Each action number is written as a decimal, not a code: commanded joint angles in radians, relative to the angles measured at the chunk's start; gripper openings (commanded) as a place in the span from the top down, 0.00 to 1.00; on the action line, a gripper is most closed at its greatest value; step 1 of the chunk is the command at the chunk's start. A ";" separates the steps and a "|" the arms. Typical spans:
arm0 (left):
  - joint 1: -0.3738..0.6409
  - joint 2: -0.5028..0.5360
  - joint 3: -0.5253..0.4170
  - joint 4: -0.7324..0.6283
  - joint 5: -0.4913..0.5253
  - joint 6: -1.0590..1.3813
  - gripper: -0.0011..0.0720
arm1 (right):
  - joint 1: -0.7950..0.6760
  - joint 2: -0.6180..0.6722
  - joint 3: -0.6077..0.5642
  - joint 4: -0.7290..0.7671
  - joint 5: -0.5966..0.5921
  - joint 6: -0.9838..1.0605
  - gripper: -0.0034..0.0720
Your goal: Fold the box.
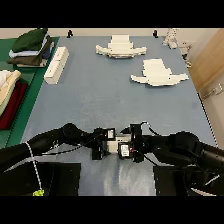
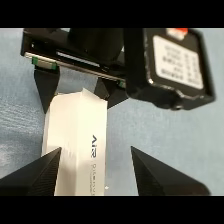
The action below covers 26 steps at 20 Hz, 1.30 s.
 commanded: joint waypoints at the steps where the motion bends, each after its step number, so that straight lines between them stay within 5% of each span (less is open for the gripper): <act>1: 0.000 0.001 0.000 0.000 0.000 0.000 0.39 | 0.000 0.009 0.001 -0.022 0.006 0.003 0.10; 5: 0.000 0.001 0.000 0.000 0.000 0.000 0.39 | 0.000 0.006 0.001 -0.021 0.009 0.003 0.10; 7: 0.000 0.001 0.000 0.000 0.000 0.000 0.39 | -0.001 -0.005 0.001 -0.021 0.009 0.004 0.30; 11: 0.000 0.001 0.000 0.000 0.000 0.000 0.38 | 0.000 -0.029 0.000 0.006 0.006 0.003 0.40; 24: 0.000 0.001 0.000 0.000 0.001 0.000 0.39 | 0.002 -0.025 -0.032 0.156 -0.017 0.002 0.39; 26: 0.000 0.001 0.000 0.000 0.000 0.000 0.39 | 0.002 -0.003 -0.029 0.159 -0.018 0.003 0.30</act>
